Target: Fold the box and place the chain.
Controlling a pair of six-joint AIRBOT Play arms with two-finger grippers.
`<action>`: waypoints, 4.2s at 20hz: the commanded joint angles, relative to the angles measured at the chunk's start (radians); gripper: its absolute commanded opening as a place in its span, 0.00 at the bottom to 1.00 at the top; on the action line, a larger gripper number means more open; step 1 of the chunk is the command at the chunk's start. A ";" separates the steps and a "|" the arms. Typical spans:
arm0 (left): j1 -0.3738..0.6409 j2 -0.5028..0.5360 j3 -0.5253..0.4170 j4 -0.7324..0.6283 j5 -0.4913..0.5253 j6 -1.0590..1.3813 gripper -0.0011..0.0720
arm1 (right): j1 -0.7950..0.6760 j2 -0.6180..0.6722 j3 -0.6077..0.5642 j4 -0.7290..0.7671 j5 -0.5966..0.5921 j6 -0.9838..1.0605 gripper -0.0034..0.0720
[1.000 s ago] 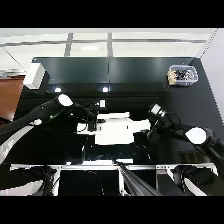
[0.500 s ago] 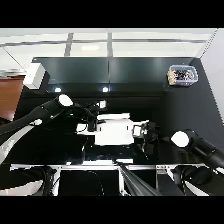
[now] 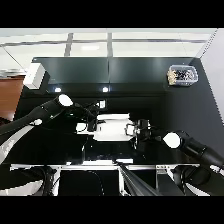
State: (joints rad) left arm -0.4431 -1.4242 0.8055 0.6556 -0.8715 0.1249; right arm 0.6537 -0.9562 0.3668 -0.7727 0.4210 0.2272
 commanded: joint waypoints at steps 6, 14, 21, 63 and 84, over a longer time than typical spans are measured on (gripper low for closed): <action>0.000 0.000 0.001 -0.002 -0.005 -0.001 0.05 | -0.029 -0.003 0.105 -0.037 0.041 -0.020 0.98; 0.000 0.000 0.001 -0.002 -0.004 -0.001 0.05 | -0.214 -0.007 0.121 0.138 0.142 -0.204 0.98; -0.001 0.000 0.002 -0.009 -0.025 -0.001 0.05 | -0.230 -0.092 0.121 0.359 0.203 -0.555 0.98; -0.018 -0.014 0.002 0.021 0.007 -0.001 0.05 | -0.232 -0.293 0.165 0.288 0.296 -0.506 0.98; -0.018 -0.014 0.002 0.021 0.007 -0.001 0.05 | -0.181 -0.300 0.167 0.213 0.262 -0.464 0.98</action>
State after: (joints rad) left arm -0.4618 -1.4384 0.8074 0.6765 -0.8646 0.1242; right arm 0.4564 -1.2533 0.5331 -0.5350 0.6968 -0.2489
